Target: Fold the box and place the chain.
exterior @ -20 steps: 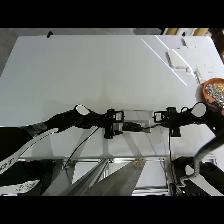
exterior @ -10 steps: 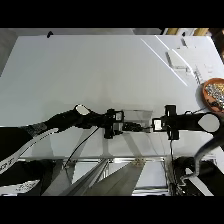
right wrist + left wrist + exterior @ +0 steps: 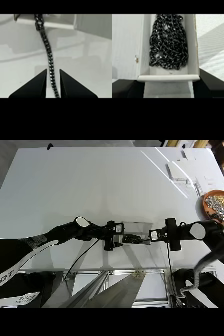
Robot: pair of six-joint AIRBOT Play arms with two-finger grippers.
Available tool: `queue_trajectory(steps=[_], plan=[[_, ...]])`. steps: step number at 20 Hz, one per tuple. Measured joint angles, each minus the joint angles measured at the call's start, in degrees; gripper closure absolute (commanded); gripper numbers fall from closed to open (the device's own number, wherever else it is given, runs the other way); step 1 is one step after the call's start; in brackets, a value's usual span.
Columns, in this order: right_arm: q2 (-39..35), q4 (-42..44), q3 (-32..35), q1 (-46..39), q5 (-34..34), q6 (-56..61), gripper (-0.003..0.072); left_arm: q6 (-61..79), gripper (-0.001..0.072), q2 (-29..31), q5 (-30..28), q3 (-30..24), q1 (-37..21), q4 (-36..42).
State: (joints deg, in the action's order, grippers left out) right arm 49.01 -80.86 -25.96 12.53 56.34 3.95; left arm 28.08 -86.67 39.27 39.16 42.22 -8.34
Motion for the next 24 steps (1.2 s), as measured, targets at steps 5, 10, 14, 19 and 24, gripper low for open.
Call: queue_trajectory(steps=[5, 10, 14, 19, 24], plan=[[6.1, -2.0, 0.0, 0.0, -0.9, 1.5, 0.0504, 0.0, 0.0434, 0.0, 0.0, 0.0, 0.0, 0.0], [10.0, -2.1, -0.2, 0.0, -1.4, 1.9, 0.0564, 0.0, 0.0434, 0.0, 0.0, 0.0, 0.0, 0.0], [10.8, -1.7, -0.2, 0.0, -2.5, 2.1, 0.0666, 0.0, 0.0434, 0.0, 0.0, 0.0, 0.0, 0.0], [8.5, -1.5, 0.2, 0.0, -3.1, 2.0, 0.0664, 0.0, 0.0434, 0.0, 0.0, 0.0, 0.0, 0.0], [5.4, -1.4, 0.0, 0.1, -2.1, 1.7, 0.0494, 0.0, 0.0434, 0.0, 0.0, 0.0, 0.0, 0.0]])
